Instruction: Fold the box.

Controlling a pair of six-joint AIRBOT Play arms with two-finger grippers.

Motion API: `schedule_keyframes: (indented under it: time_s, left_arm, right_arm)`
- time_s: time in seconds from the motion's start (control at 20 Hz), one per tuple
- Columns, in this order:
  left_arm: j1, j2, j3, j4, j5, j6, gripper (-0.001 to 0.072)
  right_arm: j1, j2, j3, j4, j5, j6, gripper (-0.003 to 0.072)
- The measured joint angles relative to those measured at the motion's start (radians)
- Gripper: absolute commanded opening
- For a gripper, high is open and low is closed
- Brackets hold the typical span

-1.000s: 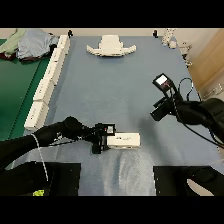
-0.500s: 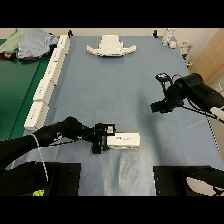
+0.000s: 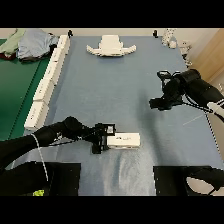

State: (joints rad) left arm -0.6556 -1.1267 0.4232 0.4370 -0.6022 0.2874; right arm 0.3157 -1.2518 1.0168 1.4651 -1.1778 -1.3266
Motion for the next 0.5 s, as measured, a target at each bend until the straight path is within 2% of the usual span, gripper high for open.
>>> schedule_keyframes:
  time_s: [0.3,0.5]
  left_arm:
    - [0.008,0.009,0.040,0.048,0.000,-0.135,0.0451]
    - [0.092,0.036,0.084,0.154,-0.005,-0.360,0.0452]
  right_arm:
    - [0.000,-0.002,0.003,0.000,-0.001,0.006,0.0006]
    - [0.000,-0.002,0.002,0.000,-0.001,0.006,0.0006]
